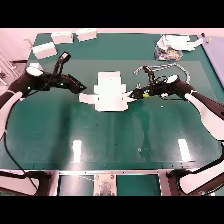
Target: Fold the box and place the chain.
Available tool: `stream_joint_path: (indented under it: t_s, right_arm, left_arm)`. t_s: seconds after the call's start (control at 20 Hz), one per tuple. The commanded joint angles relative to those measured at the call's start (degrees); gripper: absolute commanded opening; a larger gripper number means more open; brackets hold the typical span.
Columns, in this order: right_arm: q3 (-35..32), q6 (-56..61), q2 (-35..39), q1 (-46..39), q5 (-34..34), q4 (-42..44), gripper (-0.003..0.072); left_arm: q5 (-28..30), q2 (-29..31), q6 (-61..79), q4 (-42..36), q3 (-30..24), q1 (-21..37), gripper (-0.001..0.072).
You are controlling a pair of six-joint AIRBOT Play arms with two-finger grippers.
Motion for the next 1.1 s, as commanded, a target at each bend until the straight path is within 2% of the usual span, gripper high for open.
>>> stream_joint_path:
  t_s: [0.0,0.2,0.65,0.9,1.05]
  right_arm:
    - [0.07,-0.02,-0.04,0.02,-0.66,0.0,0.0011]
    - [0.07,0.0,-0.04,-0.22,-0.81,0.0,0.0012]
    - [0.04,1.49,-0.04,-0.22,-1.03,0.0,0.0012]
    - [0.07,1.64,-0.04,-0.35,-1.03,-0.07,0.0012]
    - [0.04,1.64,-0.04,-0.35,-1.01,-0.04,0.0012]
  left_arm:
    - [-0.55,-3.76,1.2,1.51,5.09,0.04,0.06]
    - [-4.48,-4.17,2.73,1.18,5.09,0.07,0.0599]
    - [-1.14,-7.19,6.62,-0.42,5.75,0.04,0.0597]
    - [-9.46,-13.64,4.87,-3.3,13.6,-0.02,0.0597]
    - [-10.91,-16.74,3.96,-6.29,17.55,-0.13,0.0598]
